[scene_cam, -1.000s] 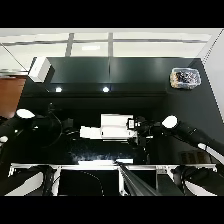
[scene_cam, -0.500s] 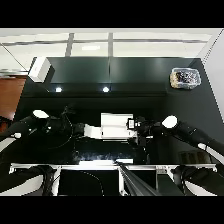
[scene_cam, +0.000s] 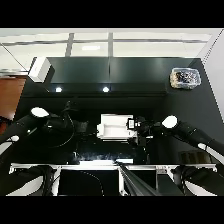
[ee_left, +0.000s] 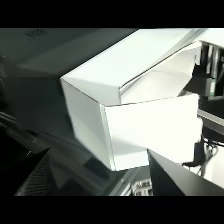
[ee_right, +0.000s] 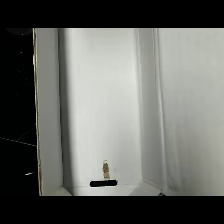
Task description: Fold the box and place the chain.
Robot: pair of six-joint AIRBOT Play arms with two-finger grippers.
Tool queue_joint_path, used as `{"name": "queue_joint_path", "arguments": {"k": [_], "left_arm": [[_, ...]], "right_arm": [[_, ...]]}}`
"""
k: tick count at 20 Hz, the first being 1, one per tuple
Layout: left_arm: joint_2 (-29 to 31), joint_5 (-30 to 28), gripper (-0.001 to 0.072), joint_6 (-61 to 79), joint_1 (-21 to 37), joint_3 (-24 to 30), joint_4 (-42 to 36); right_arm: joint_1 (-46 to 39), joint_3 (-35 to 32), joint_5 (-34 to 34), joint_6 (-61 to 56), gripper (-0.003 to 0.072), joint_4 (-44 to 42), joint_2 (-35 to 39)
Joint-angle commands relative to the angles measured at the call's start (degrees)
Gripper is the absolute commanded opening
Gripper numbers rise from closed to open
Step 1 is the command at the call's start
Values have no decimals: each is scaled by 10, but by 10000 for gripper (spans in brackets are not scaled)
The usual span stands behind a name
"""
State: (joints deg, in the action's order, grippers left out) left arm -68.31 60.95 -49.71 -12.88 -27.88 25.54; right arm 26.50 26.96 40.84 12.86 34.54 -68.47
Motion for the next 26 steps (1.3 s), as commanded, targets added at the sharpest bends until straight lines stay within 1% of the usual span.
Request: {"name": "queue_joint_path", "arguments": {"k": [1,5,7,8,9,11,13,16,19,20,21,22,24,26], "left_arm": [[5,-94,704,-32,-75,-1,-5],[5,-189,704,-83,-151,-1,-4],[5,-218,703,-125,-178,-3,6],[5,-223,701,-160,-190,-9,36],[5,-226,697,-212,-202,-18,83],[4,-229,684,-355,-227,-45,211],[4,-219,682,-478,-251,-78,324],[-7,-169,672,-602,-287,-135,435],[-37,-116,665,-708,-328,-192,549],[-49,-95,566,-733,-338,-209,571],[-63,-71,397,-747,-346,-226,582],[-75,-57,311,-747,-353,-239,582],[-90,-43,311,-756,-370,-254,592],[-98,-28,311,-780,-371,-259,598]], "right_arm": [[0,0,0,0,189,0,0],[0,0,0,0,190,0,0],[0,0,0,0,189,0,0],[0,0,0,0,189,0,0],[0,0,0,0,189,0,0],[0,0,0,0,190,0,0],[0,0,0,0,189,0,0],[0,0,0,0,190,0,0],[0,0,0,0,190,0,0],[0,0,0,0,189,0,0],[0,0,0,0,189,0,0],[0,0,0,0,189,0,0],[0,0,0,0,189,0,0],[0,0,0,0,189,0,0]]}}
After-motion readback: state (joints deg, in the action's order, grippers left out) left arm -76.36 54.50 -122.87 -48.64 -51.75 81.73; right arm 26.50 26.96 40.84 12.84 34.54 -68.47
